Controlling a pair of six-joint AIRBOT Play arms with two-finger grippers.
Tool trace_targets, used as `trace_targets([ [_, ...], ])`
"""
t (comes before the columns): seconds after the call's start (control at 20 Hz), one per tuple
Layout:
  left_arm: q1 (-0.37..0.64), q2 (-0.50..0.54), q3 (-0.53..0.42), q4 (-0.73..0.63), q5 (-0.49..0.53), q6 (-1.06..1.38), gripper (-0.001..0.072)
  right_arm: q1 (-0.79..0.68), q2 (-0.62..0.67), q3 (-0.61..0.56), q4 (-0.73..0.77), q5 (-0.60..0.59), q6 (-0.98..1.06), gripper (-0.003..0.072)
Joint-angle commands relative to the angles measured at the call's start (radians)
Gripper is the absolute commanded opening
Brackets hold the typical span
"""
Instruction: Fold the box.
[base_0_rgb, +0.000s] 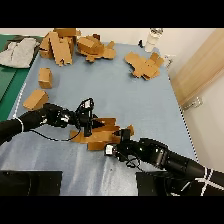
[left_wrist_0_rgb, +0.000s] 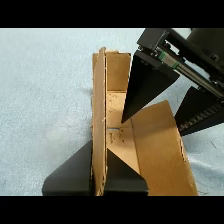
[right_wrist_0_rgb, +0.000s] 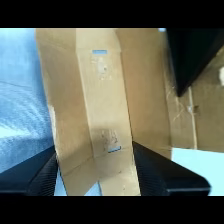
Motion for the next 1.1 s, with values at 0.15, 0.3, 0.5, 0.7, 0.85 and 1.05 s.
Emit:
trace_targets([
  [0.15, 0.000, 0.000, 0.000, 0.000, 0.000, 0.000, 0.0013, -0.014, 0.001, 0.001, -0.003, -0.008, 0.011, 0.0715],
  [0.3, 0.000, 0.000, 0.000, 0.000, 0.000, 0.000, 0.0013, -0.073, 0.001, 0.006, 0.047, -0.029, 0.056, 0.0711],
  [0.5, 0.000, 0.000, 0.000, 0.000, 0.000, 0.000, 0.0014, -0.113, 0.001, 0.023, 0.101, -0.031, -0.031, 0.0702],
  [0.7, 0.000, 0.000, 0.000, 0.000, 0.001, 0.000, 0.0014, -0.123, 0.001, 0.046, 0.263, 0.006, -0.219, 0.0702],
  [0.85, 0.000, 0.000, 0.000, 0.000, 0.000, 0.000, 0.0014, -0.166, 0.001, 0.081, 0.294, 0.066, -0.259, 0.0702],
  [1.05, 0.000, 0.000, 0.000, 0.000, 0.000, 0.000, 0.0014, -0.192, 0.001, 0.107, 0.298, 0.101, -0.301, 0.0702],
])
